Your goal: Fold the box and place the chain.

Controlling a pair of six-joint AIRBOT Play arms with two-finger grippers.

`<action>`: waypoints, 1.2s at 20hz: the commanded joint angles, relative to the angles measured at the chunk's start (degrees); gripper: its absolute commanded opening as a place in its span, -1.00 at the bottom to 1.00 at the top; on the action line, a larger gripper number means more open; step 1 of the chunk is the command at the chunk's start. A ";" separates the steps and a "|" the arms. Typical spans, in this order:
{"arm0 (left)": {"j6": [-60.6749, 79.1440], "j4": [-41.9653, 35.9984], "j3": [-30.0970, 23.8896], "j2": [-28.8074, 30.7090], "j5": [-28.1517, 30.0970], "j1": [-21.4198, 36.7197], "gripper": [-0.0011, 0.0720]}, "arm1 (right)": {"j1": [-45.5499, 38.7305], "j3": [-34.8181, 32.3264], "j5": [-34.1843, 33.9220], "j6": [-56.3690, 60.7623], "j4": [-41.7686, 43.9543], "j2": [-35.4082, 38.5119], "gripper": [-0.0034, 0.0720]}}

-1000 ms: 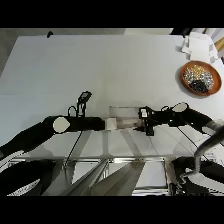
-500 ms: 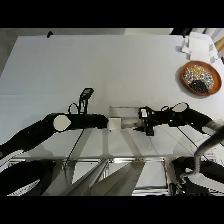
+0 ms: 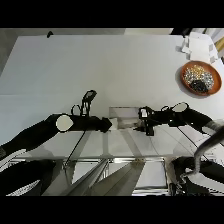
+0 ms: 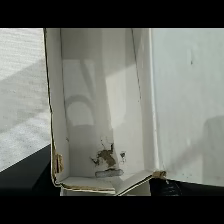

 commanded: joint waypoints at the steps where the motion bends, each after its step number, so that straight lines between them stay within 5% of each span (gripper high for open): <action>1: -0.37 -0.79 1.20 -1.38 0.22 -0.81 0.29 | -0.02 0.02 0.00 0.07 0.02 0.04 -0.01; 11: -1.90 -0.17 4.96 -6.23 -0.33 -2.93 0.41 | -0.02 0.02 0.02 0.07 0.02 0.04 -0.01; 24: -19.47 15.15 12.33 -10.91 -6.82 -4.33 0.41 | -0.02 0.02 0.02 0.07 0.02 0.04 -0.01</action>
